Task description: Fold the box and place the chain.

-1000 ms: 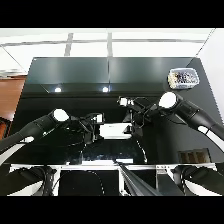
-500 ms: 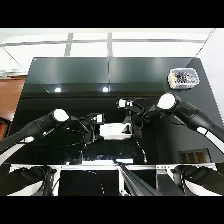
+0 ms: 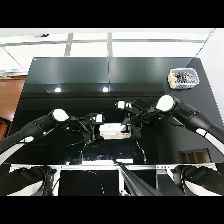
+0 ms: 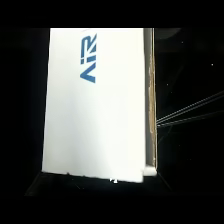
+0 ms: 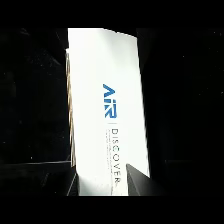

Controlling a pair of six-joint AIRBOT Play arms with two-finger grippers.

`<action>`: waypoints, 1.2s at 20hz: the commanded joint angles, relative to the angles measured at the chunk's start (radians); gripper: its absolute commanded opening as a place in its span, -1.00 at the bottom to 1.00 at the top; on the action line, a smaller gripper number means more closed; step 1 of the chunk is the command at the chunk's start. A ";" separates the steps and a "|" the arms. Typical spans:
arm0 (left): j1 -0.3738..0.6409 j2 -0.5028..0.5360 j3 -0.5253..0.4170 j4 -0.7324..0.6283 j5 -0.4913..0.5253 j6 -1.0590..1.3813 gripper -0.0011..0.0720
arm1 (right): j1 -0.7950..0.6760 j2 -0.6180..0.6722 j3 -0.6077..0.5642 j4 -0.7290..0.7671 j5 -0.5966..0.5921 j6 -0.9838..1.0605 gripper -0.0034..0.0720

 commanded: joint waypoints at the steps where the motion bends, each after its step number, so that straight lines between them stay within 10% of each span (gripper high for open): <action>1: 0.000 -0.001 0.001 -0.001 0.002 0.000 -0.01 | 0.001 0.000 -0.001 -0.006 -0.005 0.003 -0.26; 9: 0.000 -0.001 0.001 -0.001 0.002 0.000 -0.01 | 0.001 -0.001 -0.001 -0.054 -0.001 0.003 0.07; 24: 0.000 -0.001 0.001 -0.001 0.002 0.000 -0.01 | -0.001 0.081 0.005 -0.076 0.000 0.079 0.07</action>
